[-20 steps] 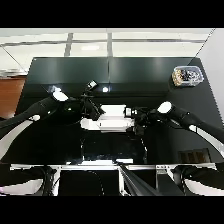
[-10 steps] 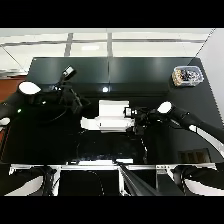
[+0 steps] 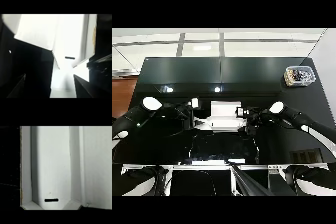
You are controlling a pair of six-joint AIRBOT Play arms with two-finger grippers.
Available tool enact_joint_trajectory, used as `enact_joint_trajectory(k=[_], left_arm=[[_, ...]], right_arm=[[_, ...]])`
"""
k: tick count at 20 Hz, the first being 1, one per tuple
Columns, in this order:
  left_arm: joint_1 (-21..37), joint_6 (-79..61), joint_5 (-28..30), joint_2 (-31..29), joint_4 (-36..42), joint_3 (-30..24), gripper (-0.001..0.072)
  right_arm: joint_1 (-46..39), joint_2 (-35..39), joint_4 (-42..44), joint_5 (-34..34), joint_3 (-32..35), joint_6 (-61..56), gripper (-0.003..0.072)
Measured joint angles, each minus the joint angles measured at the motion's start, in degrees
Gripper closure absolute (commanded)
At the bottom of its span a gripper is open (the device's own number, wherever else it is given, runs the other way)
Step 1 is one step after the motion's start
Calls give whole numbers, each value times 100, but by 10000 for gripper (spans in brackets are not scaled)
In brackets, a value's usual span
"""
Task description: Fold the box and place the chain.
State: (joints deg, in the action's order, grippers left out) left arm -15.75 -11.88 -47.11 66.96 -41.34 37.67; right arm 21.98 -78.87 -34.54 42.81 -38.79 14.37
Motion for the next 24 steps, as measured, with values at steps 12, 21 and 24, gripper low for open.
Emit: enact_joint_trajectory(k=[12,21,24], left_arm=[[-793,409,332,378,-175,-48,443],[-966,498,352,645,973,-48,443],[-1029,494,365,802,1117,-46,479]], right_arm=[[0,0,0,2,0,0,385],[0,0,-2,2,0,2,385],[0,0,-2,4,0,2,385]])
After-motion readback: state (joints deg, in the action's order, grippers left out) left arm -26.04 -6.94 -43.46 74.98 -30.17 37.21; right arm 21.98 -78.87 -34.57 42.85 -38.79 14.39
